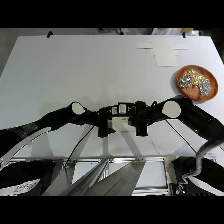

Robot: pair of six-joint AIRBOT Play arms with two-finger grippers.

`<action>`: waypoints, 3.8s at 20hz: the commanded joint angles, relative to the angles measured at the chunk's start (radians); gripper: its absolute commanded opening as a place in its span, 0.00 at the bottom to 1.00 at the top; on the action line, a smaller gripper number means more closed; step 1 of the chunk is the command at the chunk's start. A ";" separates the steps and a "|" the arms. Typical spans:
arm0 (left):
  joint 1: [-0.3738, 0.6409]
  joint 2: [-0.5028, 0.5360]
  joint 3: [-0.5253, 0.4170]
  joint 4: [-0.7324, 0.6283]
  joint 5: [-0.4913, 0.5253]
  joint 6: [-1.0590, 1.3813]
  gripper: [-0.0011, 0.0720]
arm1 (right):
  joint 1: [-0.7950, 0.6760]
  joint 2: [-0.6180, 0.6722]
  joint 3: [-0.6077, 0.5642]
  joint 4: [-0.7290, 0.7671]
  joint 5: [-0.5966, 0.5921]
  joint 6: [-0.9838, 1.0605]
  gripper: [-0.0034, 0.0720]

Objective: Fold the box and place the chain.

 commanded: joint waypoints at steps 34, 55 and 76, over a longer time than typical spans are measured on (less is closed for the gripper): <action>-0.001 0.000 -0.001 0.000 0.000 0.000 0.36 | -0.001 0.026 -0.002 0.037 0.019 -0.134 0.45; -0.001 0.000 -0.001 0.000 0.000 0.000 0.36 | -0.041 -0.031 -0.005 0.081 0.079 -0.034 0.07; -0.001 0.000 -0.001 0.000 0.000 0.000 0.36 | -0.041 -0.031 -0.093 0.047 -0.009 -0.045 0.07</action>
